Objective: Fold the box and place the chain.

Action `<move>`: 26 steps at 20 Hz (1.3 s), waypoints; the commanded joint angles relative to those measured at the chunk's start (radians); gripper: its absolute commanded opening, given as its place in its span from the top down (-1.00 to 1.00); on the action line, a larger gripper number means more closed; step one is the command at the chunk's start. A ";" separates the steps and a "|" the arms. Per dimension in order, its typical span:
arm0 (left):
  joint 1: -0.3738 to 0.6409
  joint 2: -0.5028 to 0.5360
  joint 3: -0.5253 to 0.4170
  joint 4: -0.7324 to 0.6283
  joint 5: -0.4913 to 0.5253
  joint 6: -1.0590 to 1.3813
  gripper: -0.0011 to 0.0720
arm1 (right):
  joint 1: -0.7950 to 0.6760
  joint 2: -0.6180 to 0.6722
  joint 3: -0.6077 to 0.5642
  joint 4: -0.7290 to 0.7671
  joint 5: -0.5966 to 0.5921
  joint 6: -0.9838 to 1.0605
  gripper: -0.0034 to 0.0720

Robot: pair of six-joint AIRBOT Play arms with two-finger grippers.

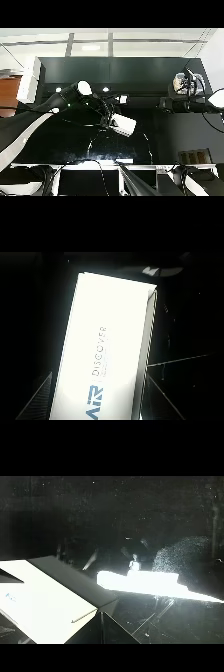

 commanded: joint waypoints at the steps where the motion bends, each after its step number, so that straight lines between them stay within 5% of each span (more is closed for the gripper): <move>1: -0.002 -0.002 0.001 0.030 0.002 0.000 -1.00 | 0.000 0.000 0.001 0.000 0.000 0.000 0.85; 26: -0.026 -0.035 0.001 0.039 0.008 -0.002 -0.99 | 0.000 0.000 0.001 0.000 0.000 0.000 0.85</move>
